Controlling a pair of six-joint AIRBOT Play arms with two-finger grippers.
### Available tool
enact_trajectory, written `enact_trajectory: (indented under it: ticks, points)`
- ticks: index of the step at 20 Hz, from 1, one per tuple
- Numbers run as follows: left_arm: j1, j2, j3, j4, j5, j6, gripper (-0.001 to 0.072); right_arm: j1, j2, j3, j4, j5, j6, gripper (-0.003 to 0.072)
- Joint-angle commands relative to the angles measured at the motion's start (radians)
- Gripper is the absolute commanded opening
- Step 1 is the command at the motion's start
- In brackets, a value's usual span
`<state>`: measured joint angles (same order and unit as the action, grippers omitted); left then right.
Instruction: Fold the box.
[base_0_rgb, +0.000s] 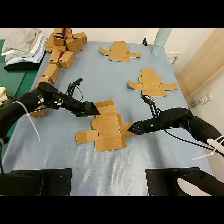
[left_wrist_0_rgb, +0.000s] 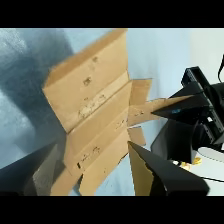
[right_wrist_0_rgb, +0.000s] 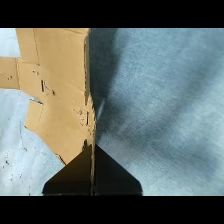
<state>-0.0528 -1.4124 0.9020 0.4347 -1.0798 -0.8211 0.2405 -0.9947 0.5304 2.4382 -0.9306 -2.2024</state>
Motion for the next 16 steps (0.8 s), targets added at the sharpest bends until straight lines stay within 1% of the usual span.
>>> enact_trajectory:
  ticks: [1, 4, 6, 8, 10, 11, 12, 14, 16]
  points:
    - [0.003, -0.127, 0.002, -0.19, -0.006, 0.176, 0.0644, 0.003, 0.011, -0.004, 0.001, 0.006, -0.004, 0.0002]
    - [0.002, -0.208, 0.018, -0.29, -0.05, 0.275, 0.0643, 0.003, 0.011, -0.004, 0.001, 0.006, 0.003, 0.0002]
    - [0.004, -0.244, 0.036, -0.293, -0.055, 0.287, 0.0643, 0.003, 0.011, -0.004, 0.001, 0.006, 0.006, 0.0002]
    - [0.009, -0.254, 0.04, -0.295, -0.062, 0.288, 0.0643, 0.003, 0.011, -0.005, 0.001, 0.006, 0.011, 0.0002]
    - [0.008, -0.254, 0.049, -0.297, -0.107, 0.313, 0.0629, 0.003, 0.01, -0.005, -0.003, 0.011, 0.012, 0.0002]
    - [0.009, -0.254, 0.054, -0.296, -0.138, 0.328, 0.0426, 0.003, 0.006, -0.005, -0.004, 0.02, 0.013, 0.0002]
    - [0.009, -0.254, 0.06, -0.296, -0.172, 0.349, 0.0304, 0.003, -0.003, -0.006, -0.005, 0.033, 0.015, 0.0002]
    - [0.009, -0.254, 0.065, -0.294, -0.208, 0.363, 0.0304, 0.003, -0.037, -0.006, -0.005, 0.051, 0.014, 0.0002]
    - [0.009, -0.254, 0.065, -0.277, -0.213, 0.364, 0.0302, 0.006, -0.072, -0.006, 0.001, 0.051, 0.009, 0.0002]
